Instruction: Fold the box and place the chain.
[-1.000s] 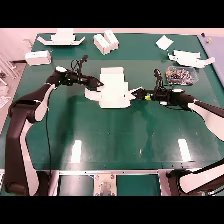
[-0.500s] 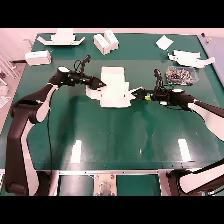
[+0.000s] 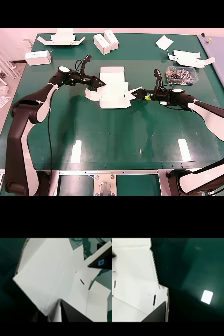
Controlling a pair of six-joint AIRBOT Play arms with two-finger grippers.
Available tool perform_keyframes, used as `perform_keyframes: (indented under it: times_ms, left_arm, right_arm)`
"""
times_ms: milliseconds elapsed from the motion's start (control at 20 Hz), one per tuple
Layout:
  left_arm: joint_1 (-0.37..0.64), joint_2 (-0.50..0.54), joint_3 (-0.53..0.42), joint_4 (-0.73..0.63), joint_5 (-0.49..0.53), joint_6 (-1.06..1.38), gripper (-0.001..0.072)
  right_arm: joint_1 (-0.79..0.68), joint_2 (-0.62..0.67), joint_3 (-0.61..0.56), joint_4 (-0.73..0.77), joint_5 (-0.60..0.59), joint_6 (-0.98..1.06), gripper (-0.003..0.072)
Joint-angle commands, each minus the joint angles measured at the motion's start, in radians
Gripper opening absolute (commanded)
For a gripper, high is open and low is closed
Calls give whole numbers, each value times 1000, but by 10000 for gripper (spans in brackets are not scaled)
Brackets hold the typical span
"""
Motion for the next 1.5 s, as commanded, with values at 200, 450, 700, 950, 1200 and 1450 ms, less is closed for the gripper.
perform_keyframes:
  times_ms: [200, 450, 700, 950, 1200, 1450]
  left_arm:
    - [0, 0, 1, 29, -27, 20, 277]
    - [0, 0, 1, 51, -33, 48, 193]
    - [0, 0, 1, 37, -33, 103, 23]
    - [0, 0, 1, 16, -84, 318, 21]
    - [0, 0, 1, -14, -93, 509, 20]
    - [0, 0, 0, -13, -105, 562, 18]
  right_arm:
    - [0, 0, 1, 0, 0, -9, 17]
    - [0, 0, 1, 0, -1, -11, 17]
    - [0, 0, 1, 0, -2, -11, 16]
    - [0, 0, 1, 0, -4, -11, 17]
    - [-3, 0, 1, 0, -4, -12, 18]
    - [-65, 0, 1, 1, 1, -11, 430]
